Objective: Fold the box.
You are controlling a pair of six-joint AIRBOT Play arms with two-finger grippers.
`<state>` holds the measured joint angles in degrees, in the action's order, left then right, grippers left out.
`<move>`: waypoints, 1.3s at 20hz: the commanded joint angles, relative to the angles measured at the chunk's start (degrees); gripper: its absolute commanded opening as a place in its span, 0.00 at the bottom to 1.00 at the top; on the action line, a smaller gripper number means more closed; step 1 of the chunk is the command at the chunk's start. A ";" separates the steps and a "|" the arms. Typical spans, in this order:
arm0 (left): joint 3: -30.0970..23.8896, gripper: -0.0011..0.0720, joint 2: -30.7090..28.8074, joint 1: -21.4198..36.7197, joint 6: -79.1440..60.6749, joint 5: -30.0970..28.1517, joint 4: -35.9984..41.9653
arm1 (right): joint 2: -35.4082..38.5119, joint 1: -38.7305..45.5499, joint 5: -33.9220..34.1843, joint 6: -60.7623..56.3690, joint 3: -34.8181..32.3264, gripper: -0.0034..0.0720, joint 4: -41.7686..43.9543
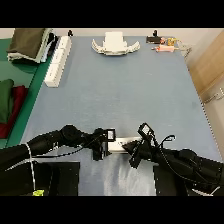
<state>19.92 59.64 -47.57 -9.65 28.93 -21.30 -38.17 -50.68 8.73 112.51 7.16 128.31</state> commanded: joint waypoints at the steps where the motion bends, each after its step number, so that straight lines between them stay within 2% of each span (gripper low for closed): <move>1: 0.07 0.71 0.00 0.04 0.07 0.00 0.07 | 0.04 -0.13 2.71 0.00 0.66 0.05 -1.07; 11: 0.07 0.71 0.00 0.04 0.07 0.00 0.07 | 0.04 0.02 3.56 0.00 4.70 0.05 -9.97; 16: 0.07 0.71 0.00 0.04 0.07 0.00 0.07 | 0.04 0.02 3.52 0.00 4.85 0.05 -10.25; 21: 0.07 0.71 0.00 0.04 0.07 0.00 0.07 | 0.02 1.42 4.20 0.00 7.76 0.05 -13.16; 26: 0.07 0.71 0.00 0.04 0.07 -0.02 0.09 | 0.02 9.07 13.88 -0.90 11.52 0.05 -17.53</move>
